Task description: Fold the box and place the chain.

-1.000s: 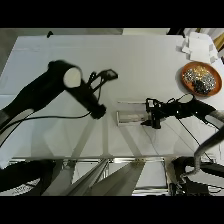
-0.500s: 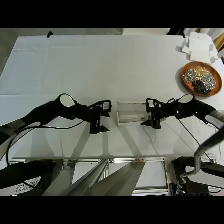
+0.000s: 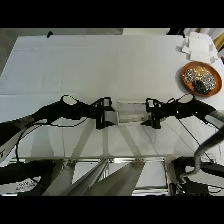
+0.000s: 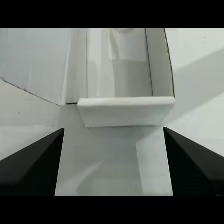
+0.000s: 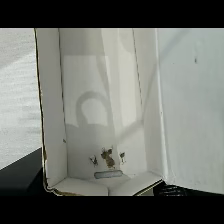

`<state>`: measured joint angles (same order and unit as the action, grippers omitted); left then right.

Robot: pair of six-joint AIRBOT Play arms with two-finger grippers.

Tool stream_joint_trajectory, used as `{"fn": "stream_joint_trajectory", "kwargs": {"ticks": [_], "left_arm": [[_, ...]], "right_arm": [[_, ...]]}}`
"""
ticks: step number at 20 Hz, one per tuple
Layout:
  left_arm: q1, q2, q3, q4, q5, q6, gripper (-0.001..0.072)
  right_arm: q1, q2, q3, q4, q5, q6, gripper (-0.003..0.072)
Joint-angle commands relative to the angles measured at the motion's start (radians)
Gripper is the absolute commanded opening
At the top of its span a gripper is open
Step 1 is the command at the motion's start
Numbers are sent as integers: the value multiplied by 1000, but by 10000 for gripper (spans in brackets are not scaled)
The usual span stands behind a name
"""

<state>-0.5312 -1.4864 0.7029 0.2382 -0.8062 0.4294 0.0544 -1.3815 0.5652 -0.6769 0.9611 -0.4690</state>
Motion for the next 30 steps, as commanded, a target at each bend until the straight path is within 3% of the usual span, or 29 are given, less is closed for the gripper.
{"fn": "stream_joint_trajectory", "kwargs": {"ticks": [1, 17, 30], "left_arm": [[-3, -31, 13, -19, -5, 16, 705], [-39, -46, 12, -21, 3, 16, 707], [-109, -51, 18, -47, 154, -33, 701]], "right_arm": [[1, 0, 0, 0, 0, 0, 455], [1, 0, 0, 0, 0, 0, 455], [1, 0, 0, 0, 0, 0, 455]]}}
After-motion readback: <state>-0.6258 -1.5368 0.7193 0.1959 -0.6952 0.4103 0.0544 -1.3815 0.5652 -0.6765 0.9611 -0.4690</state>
